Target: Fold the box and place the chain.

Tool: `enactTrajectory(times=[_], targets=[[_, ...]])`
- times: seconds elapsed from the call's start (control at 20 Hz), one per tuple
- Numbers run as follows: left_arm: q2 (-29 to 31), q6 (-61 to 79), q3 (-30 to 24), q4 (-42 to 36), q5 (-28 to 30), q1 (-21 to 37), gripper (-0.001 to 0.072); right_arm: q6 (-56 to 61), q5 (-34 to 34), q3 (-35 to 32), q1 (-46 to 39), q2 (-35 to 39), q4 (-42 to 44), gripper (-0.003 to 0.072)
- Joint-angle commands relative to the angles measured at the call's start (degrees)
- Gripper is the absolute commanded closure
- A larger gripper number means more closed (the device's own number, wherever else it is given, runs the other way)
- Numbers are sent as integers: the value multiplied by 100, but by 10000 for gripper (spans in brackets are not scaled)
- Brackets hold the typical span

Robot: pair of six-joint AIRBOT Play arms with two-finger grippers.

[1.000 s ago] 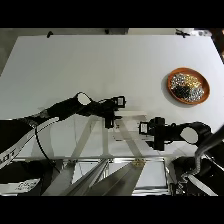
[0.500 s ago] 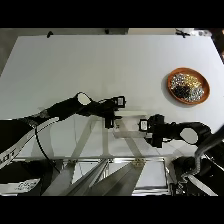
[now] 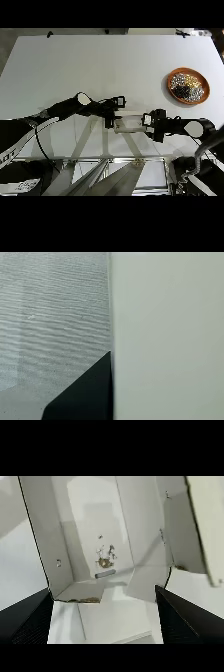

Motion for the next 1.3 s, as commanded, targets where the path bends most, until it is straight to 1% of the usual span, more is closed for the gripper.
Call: enactTrajectory(times=[0.0,0.15,0.3,0.6,1.05,1.25], targets=[[-2,7,-2,2,0,-4,699,-586,136,164,-216,-326,308,-8],[-2,7,-2,0,0,-4,699,-629,262,505,-234,-820,348,-7],[-2,7,-2,2,0,-4,699,-629,308,713,-295,-1029,389,-7],[-2,7,-2,2,0,-4,699,-632,651,785,-494,-1027,382,-7],[-2,7,-2,2,0,-4,699,-640,745,798,-494,-844,380,-1],[-2,7,-2,2,0,-4,699,-938,717,798,-496,-841,391,1]])
